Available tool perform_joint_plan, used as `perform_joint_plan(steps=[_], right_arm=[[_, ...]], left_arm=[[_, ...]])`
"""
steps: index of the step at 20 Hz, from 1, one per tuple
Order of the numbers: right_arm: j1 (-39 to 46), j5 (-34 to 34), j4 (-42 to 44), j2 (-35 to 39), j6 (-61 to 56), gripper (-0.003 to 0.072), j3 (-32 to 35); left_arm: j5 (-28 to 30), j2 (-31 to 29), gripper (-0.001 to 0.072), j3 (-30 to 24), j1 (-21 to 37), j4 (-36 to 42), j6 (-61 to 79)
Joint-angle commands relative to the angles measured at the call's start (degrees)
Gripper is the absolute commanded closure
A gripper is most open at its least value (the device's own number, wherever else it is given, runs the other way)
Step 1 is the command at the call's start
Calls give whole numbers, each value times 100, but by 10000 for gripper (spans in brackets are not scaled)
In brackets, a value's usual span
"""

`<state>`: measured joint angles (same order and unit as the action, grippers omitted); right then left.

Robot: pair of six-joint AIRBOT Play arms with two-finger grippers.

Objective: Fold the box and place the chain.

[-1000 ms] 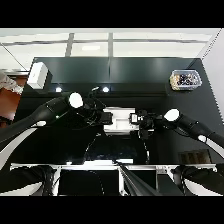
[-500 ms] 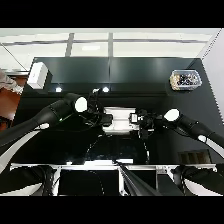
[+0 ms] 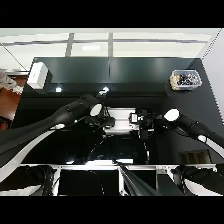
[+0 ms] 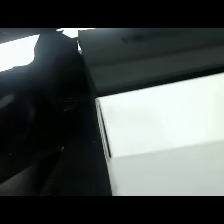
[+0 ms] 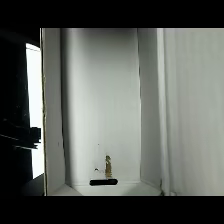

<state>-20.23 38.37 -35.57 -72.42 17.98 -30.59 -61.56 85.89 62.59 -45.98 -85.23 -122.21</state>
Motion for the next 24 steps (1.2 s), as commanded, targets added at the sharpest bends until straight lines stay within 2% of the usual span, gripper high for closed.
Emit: perform_joint_plan(steps=[1, 5, 6, 9, 10, 11, 12, 13, 15, 17, 19, 20, 21, 23, 24], right_arm=[[-2, 11, 0, -2, -2, 220, 0], [-2, 11, 0, -2, -2, 220, 2], [-2, 11, 0, -2, -2, 220, 0], [-2, 11, 0, -2, -2, 220, 0], [-2, 11, 0, -2, -2, 219, 0], [-2, 11, 0, -2, -2, 220, 0], [-2, 11, 0, -2, -2, 220, 0], [-2, 11, 0, -2, -2, 220, 0], [-2, 11, 0, -2, -2, 219, 0], [-2, 11, 0, -2, -2, 219, 0], [-2, 11, 0, -2, -2, 219, 0], [-2, 11, 0, -2, -2, 220, 0], [-2, 11, 0, -2, -2, 219, 0], [-2, 11, 0, -2, -2, 220, 2], [-2, 11, 0, -2, -2, 220, 2]], left_arm=[[-339, 306, 215, 302, -227, -385, -693], [-282, 308, 218, 317, -221, -256, -881], [-212, 308, 257, 317, -223, -192, -879], [195, 310, 270, 317, -216, -57, -883], [184, 310, 354, 317, -216, -57, -922], [122, 310, 531, 317, -219, -59, -951], [105, 310, 637, 317, -219, -59, -951], [107, 310, 683, 317, -219, -61, -944], [107, 310, 683, 317, -221, -63, -946], [85, 310, 673, 317, -221, -59, -946], [85, 310, 448, 317, -221, -61, -946], [81, 310, 405, 319, -216, -63, -949], [42, 310, 392, 326, -210, -74, -949], [-42, 310, 249, 361, -210, -208, -951], [-44, 310, 212, 376, -208, -264, -962]])
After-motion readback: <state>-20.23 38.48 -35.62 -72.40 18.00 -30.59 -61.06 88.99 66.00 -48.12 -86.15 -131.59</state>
